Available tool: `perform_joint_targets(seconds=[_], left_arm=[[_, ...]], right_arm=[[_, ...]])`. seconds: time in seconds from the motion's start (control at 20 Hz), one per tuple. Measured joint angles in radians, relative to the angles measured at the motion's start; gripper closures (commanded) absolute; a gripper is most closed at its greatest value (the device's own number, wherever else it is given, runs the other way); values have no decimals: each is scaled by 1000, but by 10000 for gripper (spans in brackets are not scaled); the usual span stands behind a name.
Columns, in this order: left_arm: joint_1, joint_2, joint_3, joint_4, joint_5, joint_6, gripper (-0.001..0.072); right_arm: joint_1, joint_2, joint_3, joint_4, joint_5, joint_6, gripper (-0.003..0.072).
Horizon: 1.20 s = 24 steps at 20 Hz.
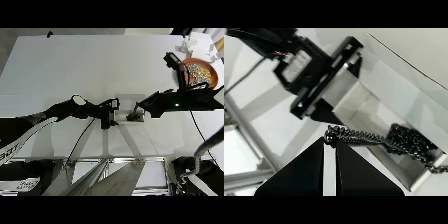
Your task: Fold the box and place the chain.
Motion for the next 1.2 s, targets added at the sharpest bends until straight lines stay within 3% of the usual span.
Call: perform_joint_targets(seconds=[0.3,0.8,0.9,0.95,1.2], left_arm=[[0,0,0,0,0,0,572],[0,0,0,0,0,0,571],[0,0,0,0,0,0,572],[0,0,0,0,0,0,572],[0,0,0,0,0,0,571]], right_arm=[[0,-56,-103,-1,-73,-34,672],[13,-153,-137,-10,-155,-53,668],[37,-184,-138,-18,-172,-54,525],[51,-196,-138,-20,-182,-55,495],[88,-220,-138,-31,-238,-66,495]])
